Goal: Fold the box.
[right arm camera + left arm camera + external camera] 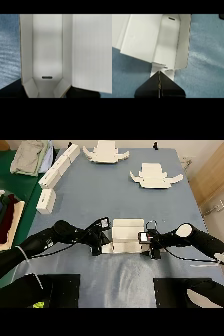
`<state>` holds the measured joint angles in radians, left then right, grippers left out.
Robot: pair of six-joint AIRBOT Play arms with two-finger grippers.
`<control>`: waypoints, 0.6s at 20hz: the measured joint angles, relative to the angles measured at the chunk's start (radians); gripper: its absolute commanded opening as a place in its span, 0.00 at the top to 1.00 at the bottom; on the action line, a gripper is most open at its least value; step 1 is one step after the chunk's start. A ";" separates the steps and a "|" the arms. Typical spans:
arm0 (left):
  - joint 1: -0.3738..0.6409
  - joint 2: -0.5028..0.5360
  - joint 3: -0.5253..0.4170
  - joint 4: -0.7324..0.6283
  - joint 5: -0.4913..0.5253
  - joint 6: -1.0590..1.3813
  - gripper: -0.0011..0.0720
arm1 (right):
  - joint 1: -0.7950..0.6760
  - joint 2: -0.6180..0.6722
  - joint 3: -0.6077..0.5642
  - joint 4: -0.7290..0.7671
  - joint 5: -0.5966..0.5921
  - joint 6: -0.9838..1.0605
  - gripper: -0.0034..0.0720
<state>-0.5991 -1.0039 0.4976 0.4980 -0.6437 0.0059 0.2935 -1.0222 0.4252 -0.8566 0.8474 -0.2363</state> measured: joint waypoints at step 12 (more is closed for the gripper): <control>0.244 0.194 -0.024 0.610 -0.171 -1.403 0.97 | 0.000 0.000 0.000 0.000 0.000 0.000 0.28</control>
